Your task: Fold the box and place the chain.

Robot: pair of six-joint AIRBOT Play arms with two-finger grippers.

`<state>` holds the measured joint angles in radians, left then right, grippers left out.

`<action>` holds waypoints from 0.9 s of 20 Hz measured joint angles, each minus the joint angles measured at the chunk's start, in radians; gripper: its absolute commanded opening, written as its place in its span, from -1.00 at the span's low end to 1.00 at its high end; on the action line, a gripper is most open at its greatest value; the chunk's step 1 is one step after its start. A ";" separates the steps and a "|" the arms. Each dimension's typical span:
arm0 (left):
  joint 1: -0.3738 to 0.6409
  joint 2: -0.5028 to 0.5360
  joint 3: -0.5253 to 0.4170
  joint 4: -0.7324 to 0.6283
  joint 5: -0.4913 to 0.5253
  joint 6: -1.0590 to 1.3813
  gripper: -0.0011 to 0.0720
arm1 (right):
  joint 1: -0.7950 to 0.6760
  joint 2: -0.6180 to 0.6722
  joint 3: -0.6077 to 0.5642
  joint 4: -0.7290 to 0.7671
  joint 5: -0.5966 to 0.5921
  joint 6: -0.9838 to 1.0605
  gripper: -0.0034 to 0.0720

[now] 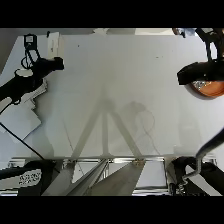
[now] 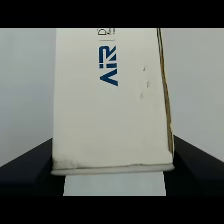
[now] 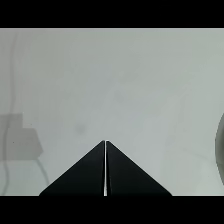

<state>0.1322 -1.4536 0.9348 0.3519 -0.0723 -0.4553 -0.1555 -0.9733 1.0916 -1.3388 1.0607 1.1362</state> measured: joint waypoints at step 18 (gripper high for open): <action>0.005 -0.178 -0.008 0.037 -0.034 -0.019 0.79 | 0.000 0.000 0.000 0.000 0.000 0.000 -0.86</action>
<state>0.1368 -1.6318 0.9268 0.3885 -0.1062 -0.4744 -0.1555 -0.9733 1.0916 -1.3392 1.0607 1.1358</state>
